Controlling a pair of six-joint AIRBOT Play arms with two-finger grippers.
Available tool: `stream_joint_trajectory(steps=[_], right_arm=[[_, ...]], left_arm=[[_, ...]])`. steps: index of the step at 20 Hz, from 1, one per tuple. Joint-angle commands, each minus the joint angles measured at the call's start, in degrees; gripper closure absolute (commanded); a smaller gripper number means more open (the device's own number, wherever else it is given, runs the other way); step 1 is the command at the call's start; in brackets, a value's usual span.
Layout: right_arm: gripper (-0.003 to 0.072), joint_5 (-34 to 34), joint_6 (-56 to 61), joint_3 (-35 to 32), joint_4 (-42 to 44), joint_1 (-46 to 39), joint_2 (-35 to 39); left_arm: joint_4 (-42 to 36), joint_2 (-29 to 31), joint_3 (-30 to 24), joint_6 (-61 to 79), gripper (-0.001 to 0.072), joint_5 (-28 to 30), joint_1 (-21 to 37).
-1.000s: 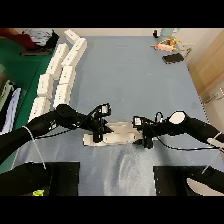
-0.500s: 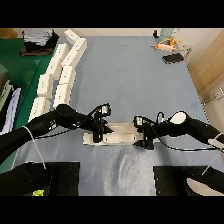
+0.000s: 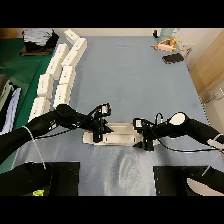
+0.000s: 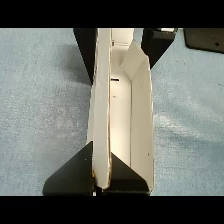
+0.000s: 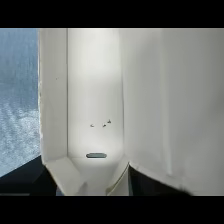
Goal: Fold the box.
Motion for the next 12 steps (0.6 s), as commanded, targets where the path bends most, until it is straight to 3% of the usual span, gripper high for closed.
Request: stream_joint_trajectory(steps=[1, 9, 10, 12], right_arm=[[0.0081, -1.9, -2.6, 0.0, 0.9, 0.1, 0.0], [0.0079, -0.7, -3.9, 0.0, 3.0, 0.1, 0.5], [0.0028, -0.7, -3.9, 0.0, 3.0, 0.1, 0.9], [0.0031, -0.8, -3.9, 0.0, 2.5, 0.0, 1.1]], left_arm=[[0.0, 0.0, 0.0, 0.0, 0.0697, 0.0, 0.0], [0.0, 0.0, 0.0, 0.0, 0.0697, 0.0, 0.0], [0.0, 0.0, 0.0, 0.0, 0.0697, 0.0, 0.0], [0.0, 0.0, 0.0, 0.0, 0.0697, 0.0, 0.0]])
